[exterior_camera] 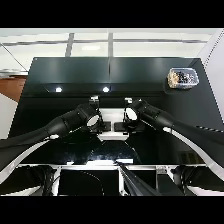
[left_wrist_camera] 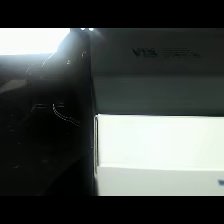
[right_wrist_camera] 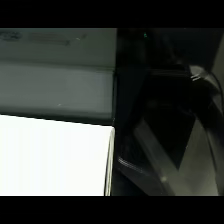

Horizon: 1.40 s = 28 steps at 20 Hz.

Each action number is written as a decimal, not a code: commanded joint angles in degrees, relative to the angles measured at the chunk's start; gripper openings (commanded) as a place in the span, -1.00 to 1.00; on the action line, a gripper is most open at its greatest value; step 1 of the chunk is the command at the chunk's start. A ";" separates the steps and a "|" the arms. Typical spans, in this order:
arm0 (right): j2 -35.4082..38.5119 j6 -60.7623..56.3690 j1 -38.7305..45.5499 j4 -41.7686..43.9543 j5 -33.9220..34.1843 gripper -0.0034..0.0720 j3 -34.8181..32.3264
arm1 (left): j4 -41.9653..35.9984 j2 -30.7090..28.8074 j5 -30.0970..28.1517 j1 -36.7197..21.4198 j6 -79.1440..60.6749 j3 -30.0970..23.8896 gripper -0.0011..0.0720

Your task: Fold the box and place the chain.

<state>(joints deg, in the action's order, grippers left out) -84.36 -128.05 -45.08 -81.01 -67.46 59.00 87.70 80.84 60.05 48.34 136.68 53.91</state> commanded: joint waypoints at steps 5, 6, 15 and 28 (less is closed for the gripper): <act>0.07 0.28 -0.02 -0.09 -0.26 -0.43 0.04 | 0.07 0.00 0.04 -0.04 -0.17 0.04 -0.88; 0.11 0.28 0.11 -0.07 -0.35 -0.07 0.04 | 0.07 0.00 0.04 -0.04 -0.17 0.04 -0.88; 9.88 11.43 3.80 -2.89 -4.13 0.26 0.04 | 0.15 0.00 -0.26 -0.07 -0.17 0.04 -0.88; 24.59 21.33 35.30 -25.99 12.20 0.26 0.00 | 0.26 0.00 -0.31 -0.07 -0.17 0.04 -0.88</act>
